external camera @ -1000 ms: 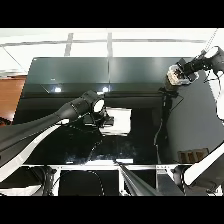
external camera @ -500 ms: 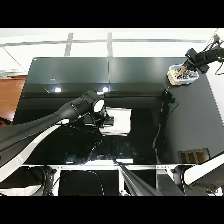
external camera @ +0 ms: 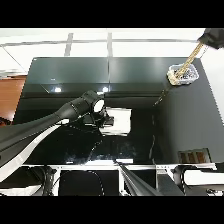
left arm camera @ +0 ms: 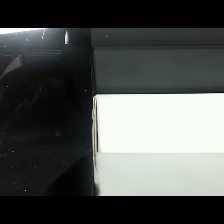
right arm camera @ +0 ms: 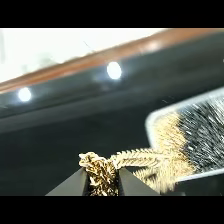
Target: Fold the box and place the chain.
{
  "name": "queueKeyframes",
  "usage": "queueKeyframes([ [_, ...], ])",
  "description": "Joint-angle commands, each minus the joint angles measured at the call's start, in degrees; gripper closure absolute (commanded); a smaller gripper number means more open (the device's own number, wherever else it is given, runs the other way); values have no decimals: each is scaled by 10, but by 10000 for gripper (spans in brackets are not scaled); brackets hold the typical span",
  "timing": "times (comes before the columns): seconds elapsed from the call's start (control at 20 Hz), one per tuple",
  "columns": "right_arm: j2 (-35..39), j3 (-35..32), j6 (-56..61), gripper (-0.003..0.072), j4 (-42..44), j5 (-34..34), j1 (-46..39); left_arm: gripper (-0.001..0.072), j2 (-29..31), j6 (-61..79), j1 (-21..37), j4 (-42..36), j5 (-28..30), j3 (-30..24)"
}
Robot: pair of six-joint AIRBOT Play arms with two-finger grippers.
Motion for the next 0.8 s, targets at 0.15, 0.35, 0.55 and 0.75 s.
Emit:
queueKeyframes([
  [0.15,178,0,-34,668,3,46,45,680,0,0,0,0,-1,0],
  [0.35,255,0,-12,667,3,45,86,680,0,0,0,0,-1,0],
  [0.55,291,0,9,667,3,91,128,680,0,0,0,0,-1,0],
  [0.75,293,-5,18,667,31,197,171,680,0,0,0,0,-1,0],
])
